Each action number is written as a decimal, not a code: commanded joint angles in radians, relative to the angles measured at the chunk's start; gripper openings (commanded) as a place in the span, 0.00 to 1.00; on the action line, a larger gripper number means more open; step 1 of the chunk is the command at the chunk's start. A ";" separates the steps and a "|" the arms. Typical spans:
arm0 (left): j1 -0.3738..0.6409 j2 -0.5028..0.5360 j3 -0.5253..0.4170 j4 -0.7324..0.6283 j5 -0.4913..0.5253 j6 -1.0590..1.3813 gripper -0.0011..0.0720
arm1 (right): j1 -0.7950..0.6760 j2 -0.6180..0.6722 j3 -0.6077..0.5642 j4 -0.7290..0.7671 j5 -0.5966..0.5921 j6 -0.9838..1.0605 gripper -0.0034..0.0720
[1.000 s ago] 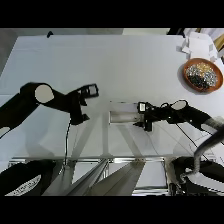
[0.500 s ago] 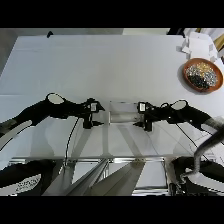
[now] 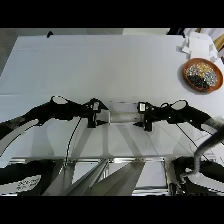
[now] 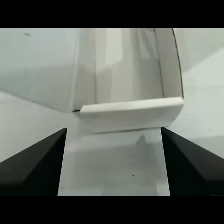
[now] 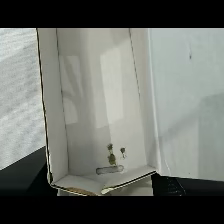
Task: Fold the box and place the chain.
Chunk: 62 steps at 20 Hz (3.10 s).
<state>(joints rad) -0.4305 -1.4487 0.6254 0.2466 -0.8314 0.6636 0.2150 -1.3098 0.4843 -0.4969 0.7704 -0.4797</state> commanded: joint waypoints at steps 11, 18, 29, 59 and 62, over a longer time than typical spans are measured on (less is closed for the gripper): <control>-0.045 -0.029 0.001 -0.042 0.013 0.002 0.92 | 0.000 0.001 0.000 0.000 0.000 0.000 0.58; -0.043 -0.031 0.001 -0.055 -0.004 0.003 0.97 | 0.000 0.001 0.000 0.000 0.000 0.000 0.58; -0.027 -0.032 0.001 -0.059 -0.027 -0.006 0.97 | 0.000 0.001 0.000 0.000 0.000 0.000 0.58; -0.101 -0.028 0.002 -0.074 0.102 -0.037 0.08 | 0.000 0.001 0.000 0.000 0.000 0.000 0.58; -0.101 -0.028 0.002 -0.074 0.102 -0.037 0.08 | 0.000 0.001 0.000 0.000 0.000 0.000 0.58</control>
<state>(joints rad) -0.5308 -1.4773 0.6258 0.1722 -0.7303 0.6258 0.2146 -1.3098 0.4843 -0.4969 0.7700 -0.4797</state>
